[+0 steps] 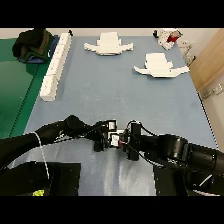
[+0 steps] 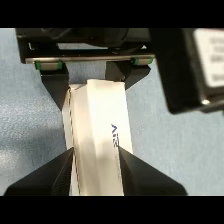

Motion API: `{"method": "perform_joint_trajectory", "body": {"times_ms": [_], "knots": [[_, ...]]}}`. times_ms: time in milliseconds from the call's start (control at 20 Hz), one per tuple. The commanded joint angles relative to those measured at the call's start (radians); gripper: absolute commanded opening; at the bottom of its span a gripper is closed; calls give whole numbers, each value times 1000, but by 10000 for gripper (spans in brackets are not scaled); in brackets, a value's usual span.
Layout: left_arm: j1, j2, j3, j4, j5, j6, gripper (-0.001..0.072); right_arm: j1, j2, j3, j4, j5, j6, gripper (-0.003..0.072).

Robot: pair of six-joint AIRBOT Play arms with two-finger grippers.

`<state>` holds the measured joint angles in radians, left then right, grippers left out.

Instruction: Fold the box.

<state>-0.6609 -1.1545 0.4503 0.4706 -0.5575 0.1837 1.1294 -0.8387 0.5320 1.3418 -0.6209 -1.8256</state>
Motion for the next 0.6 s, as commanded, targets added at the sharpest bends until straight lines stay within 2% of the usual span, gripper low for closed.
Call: {"method": "perform_joint_trajectory", "body": {"times_ms": [0,200,250,350,400,550], "knots": [[0,1,1,0,0,0,381,1,35,1,2,0,0,451],[0,1,1,0,0,0,381,0,114,-3,80,27,53,444],[0,1,1,0,0,0,381,-10,130,-18,101,75,127,373],[0,1,1,0,0,0,381,-30,159,-80,113,229,292,93],[0,1,1,0,0,0,381,-41,171,-120,114,318,370,30],[0,1,1,0,0,0,381,-80,177,-246,114,559,570,22]]}}
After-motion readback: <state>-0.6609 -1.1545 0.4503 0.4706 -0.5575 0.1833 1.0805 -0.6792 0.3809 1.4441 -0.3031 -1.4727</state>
